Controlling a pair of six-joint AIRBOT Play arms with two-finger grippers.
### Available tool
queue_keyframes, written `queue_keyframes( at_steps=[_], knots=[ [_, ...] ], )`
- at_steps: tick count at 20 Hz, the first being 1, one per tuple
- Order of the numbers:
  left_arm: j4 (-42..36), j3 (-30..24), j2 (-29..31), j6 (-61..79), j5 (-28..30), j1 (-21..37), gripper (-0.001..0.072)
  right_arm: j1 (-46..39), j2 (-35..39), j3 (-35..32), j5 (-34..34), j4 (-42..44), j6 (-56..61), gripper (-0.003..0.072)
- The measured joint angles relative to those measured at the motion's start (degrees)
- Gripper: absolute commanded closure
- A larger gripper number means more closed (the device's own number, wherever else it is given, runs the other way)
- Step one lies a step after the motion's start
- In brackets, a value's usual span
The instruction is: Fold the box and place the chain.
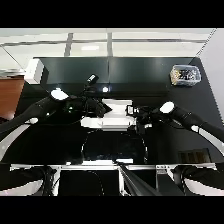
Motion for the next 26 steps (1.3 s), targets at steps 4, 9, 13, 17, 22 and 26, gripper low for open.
queue_keyframes(
  at_steps=[4, 9, 13, 17, 22, 26],
  knots=[
    [2.5, 0.1, -3.6, -3.0, 3.4, -0.4, 0.0686, 0.0, 0.0, 0.0, 0.0, 0.0, 0.0, 0.0443],
    [5.4, 0.4, -5.6, -5.5, 1.8, -0.2, 0.0687, 0.0, 0.0, 0.0, 0.1, 0.0, -0.2, 0.0443],
    [9.3, 1.7, -1.1, -6.4, -0.9, 2.0, 0.0687, 0.0, 0.0, 0.0, 0.1, 0.0, -0.2, 0.0443],
    [16.2, 0.3, 8.4, -8.7, -5.2, 6.8, 0.0684, 0.0, 0.0, 0.0, 0.0, 0.0, -0.1, 0.0443],
    [13.1, -9.2, 16.7, 5.2, -11.4, 11.3, 0.0004, 0.0, 0.0, 0.0, -0.1, 0.0, 0.0, 0.0443],
    [16.2, -13.4, 18.1, 20.1, -8.7, 9.6, 0.0003, 0.0, 0.0, 0.0, -0.1, 0.0, 0.0, 0.0443]
  ],
)
